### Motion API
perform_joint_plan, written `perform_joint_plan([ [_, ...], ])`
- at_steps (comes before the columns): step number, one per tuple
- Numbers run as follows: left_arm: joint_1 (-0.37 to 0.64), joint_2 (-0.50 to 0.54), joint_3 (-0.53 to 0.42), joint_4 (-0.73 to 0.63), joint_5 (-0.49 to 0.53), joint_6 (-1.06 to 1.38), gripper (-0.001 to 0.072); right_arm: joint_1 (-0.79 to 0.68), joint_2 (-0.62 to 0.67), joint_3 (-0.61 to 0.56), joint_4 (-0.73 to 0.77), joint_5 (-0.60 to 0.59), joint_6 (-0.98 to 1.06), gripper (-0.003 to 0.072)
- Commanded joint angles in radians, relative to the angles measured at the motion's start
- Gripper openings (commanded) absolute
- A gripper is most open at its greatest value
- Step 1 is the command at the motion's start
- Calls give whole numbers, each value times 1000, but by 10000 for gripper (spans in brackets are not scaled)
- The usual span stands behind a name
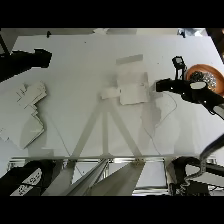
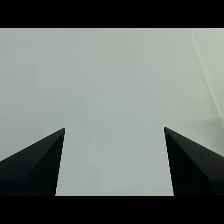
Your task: Fold the box and place the chain.
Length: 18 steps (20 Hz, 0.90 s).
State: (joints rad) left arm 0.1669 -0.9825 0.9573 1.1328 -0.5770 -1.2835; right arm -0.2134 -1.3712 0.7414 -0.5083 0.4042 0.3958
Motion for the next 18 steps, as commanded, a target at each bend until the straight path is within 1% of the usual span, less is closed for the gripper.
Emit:
perform_joint_plan([
  [1, 0, 1, 0, 1, 0, 0, 697, -1, -12, 0, 2, -5, 27, 11],
  [4, 0, 1, 0, 0, 0, 0, 697, -1, -17, 0, 1, -5, 72, 11],
  [18, 0, 1, 0, 0, 0, 0, 697, -1, -17, 0, -11, -1, 70, 12],
])
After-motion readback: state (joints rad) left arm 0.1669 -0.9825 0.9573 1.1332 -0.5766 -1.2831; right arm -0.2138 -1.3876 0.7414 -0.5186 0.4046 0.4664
